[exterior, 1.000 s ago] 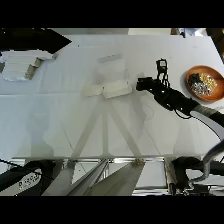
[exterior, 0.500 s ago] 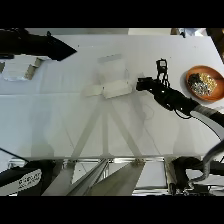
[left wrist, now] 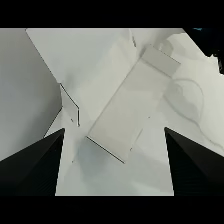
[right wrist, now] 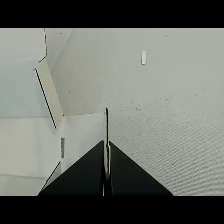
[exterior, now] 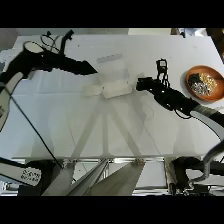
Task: Fold the box and place the chain.
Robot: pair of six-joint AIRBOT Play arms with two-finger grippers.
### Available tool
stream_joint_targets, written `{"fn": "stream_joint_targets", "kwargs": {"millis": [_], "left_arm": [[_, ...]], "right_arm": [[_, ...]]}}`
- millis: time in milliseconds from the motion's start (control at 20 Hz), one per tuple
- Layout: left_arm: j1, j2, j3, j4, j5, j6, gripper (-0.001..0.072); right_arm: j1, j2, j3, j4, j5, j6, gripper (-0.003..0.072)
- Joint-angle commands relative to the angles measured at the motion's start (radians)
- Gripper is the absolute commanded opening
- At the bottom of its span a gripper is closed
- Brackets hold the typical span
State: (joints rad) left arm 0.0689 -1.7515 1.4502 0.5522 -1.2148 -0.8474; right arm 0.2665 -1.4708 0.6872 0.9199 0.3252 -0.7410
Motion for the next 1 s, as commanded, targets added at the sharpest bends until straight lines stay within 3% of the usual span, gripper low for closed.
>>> {"fn": "stream_joint_targets", "kwargs": {"millis": [0, 300, 750, 950], "left_arm": [[-0.026, -0.120, 0.095, -0.039, 0.018, -0.020, 0.0702], [-0.092, -0.229, 0.267, 0.118, 0.059, -0.119, 0.0702], [-0.108, -0.236, 0.276, 0.114, 0.168, -0.095, 0.0696], [-0.108, -0.236, 0.276, 0.114, 0.092, 0.004, 0.0631]], "right_arm": [[-0.001, 0.000, 0.000, 0.000, 0.000, 0.000, 0.0017], [-0.001, 0.000, 0.000, 0.000, 0.000, 0.000, 0.0017], [-0.001, 0.000, 0.000, 0.000, 0.000, 0.000, 0.0017], [-0.001, 0.000, 0.000, 0.000, 0.000, 0.000, 0.0017]]}}
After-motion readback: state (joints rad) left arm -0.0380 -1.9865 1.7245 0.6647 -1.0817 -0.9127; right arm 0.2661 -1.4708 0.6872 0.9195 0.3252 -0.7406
